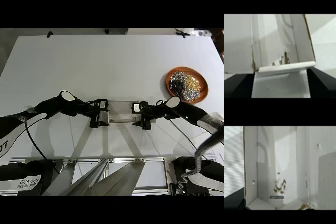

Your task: Fold the box and place the chain.

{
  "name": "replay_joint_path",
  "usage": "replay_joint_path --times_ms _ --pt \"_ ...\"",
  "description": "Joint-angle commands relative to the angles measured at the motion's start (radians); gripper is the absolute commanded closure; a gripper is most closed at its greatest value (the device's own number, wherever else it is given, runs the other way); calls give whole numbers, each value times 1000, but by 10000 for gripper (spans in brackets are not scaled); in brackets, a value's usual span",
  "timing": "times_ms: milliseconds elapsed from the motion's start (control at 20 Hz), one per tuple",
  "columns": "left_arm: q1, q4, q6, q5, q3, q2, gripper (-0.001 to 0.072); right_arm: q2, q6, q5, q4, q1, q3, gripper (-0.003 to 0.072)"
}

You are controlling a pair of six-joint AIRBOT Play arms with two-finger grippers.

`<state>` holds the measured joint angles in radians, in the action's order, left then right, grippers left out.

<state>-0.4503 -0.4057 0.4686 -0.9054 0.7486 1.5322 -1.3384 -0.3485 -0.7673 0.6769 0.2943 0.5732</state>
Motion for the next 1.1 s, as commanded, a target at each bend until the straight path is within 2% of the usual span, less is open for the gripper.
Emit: replay_joint_path --times_ms 0,350,400,450,500,600,650,1050 --pt "0 79 2 10 0 20 3 0 0 0 0 1 0 351" --pt "0 77 1 19 0 28 25 0 0 0 0 1 0 351" --pt "0 77 1 19 0 28 67 0 0 0 0 1 0 351" --pt "0 74 3 14 0 28 215 0 0 0 0 1 0 351" --pt "0 68 4 10 0 28 318 0 0 0 0 1 0 351" --pt "-7 57 4 12 0 27 381 0 0 0 0 1 0 351" --pt "-14 46 6 12 0 27 458 0 0 0 0 1 0 351" --pt "-25 28 -4 28 0 25 434 0 0 0 0 1 0 351"
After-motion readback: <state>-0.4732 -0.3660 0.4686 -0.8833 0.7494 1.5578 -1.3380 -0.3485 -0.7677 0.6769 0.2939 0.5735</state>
